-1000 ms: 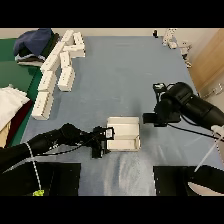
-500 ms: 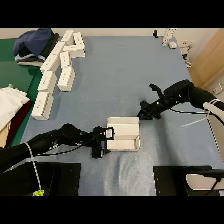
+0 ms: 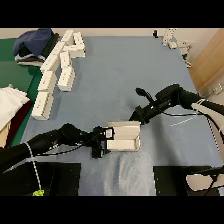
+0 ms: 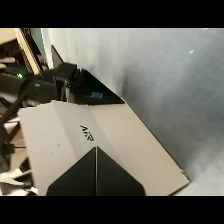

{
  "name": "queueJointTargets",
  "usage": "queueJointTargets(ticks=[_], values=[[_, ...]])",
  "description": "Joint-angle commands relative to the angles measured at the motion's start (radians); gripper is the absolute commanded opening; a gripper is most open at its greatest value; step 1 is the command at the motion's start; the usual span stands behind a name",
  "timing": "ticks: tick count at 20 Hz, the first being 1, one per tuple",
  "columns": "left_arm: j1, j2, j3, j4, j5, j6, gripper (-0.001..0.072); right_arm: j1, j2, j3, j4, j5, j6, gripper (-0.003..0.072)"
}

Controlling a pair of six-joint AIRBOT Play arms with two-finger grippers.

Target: Fold the box.

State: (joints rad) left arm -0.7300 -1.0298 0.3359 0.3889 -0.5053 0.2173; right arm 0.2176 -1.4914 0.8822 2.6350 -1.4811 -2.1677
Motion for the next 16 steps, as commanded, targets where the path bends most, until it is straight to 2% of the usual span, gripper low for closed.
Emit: queueJointTargets(ticks=[1, 4, 11, 16], values=[[0.0, 0.0, 0.001, 0.0, 0.0, 0.0, 0.0477, 0.097, 0.027, -0.021, -0.074, 0.07, -0.074, -0.0001], [0.0, 0.0, 0.001, 0.0, 0.0, 0.0, 0.0477, 0.171, 0.141, -0.097, -0.101, 0.188, -0.137, -0.0001], [0.0, 0.0, 0.001, 0.0, 0.0, 0.0, 0.0477, 0.34, 0.533, -0.364, -0.101, 0.645, -0.296, -0.0001], [0.0, 0.0, 0.001, 0.0, 0.0, 0.0, 0.0477, 0.475, 0.739, -0.495, -0.147, 0.856, -0.421, 0.0001]])
